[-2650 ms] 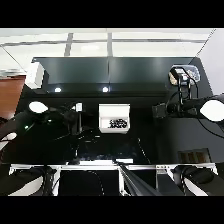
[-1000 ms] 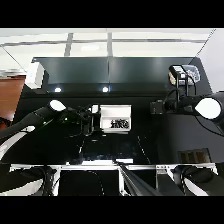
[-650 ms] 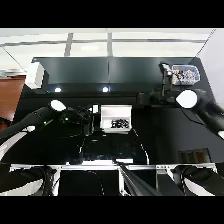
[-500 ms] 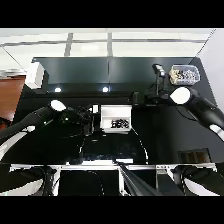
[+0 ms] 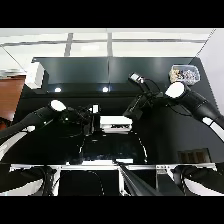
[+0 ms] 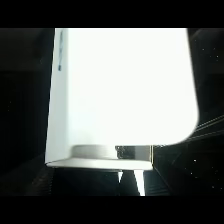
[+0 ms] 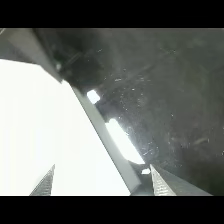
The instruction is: Fold the box and place the chain.
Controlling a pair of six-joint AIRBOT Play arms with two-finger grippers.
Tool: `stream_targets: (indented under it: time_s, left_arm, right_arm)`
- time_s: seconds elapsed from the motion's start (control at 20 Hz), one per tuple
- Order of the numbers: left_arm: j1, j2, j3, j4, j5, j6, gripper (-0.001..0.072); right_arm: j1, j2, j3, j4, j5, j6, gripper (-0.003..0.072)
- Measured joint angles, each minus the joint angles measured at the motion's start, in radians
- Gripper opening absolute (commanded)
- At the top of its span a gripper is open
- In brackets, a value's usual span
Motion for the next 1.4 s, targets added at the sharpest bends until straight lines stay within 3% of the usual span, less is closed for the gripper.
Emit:
stream_targets:
  time_s: [0.35,0.95,1.4]
  left_arm:
    - [0.0,0.0,0.0,0.0,0.001,0.0,0.0464]
    - [0.0,0.0,0.0,0.0,0.001,0.0,0.0464]
    - [0.0,0.0,0.0,0.0,0.002,0.0,0.0464]
  right_arm:
    - [0.077,-0.01,0.003,-0.092,0.018,-0.209,0.0707]
    - [0.108,0.008,0.003,-0.094,0.084,-0.253,0.0708]
    - [0.134,0.017,0.003,-0.139,0.052,-0.267,0.0706]
